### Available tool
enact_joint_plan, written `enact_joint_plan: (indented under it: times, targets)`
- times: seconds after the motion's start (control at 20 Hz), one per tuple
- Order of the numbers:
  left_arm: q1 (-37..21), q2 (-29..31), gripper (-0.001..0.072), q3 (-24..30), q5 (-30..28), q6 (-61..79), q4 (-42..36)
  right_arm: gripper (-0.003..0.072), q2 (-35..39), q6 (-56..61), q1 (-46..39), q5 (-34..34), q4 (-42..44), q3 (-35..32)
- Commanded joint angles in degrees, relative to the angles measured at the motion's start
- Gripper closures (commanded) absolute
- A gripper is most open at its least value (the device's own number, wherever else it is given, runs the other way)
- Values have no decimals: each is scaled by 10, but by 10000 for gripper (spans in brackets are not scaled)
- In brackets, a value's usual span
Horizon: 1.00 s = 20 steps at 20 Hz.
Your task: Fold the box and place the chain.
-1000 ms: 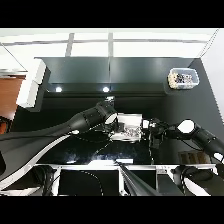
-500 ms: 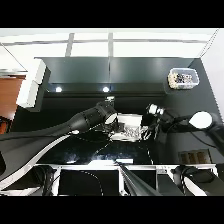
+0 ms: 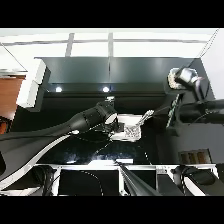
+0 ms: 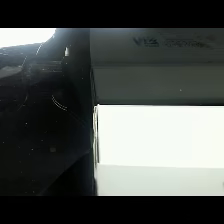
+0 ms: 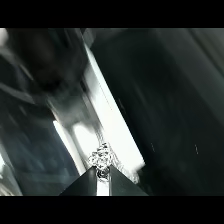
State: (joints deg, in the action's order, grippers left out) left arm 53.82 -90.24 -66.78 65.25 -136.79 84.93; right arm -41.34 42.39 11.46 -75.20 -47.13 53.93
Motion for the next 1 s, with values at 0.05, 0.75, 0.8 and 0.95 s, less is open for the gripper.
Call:
enact_joint_plan:
  times: [0.05, 0.75, 0.8, 0.95]
  targets:
    - [0, 0, 682, 0, -1, 0, 0, 673, 3, 37, 0, -4, 112, 53]
    - [0, 0, 682, 0, -1, 0, -1, 670, -49, 58, 16, 101, 121, -191]
    - [0, 0, 682, 0, -1, 0, -1, 670, -49, 58, 16, 118, 122, -208]
    - [0, 0, 682, 0, -1, 0, -1, 666, -49, 59, 25, 160, 127, -236]
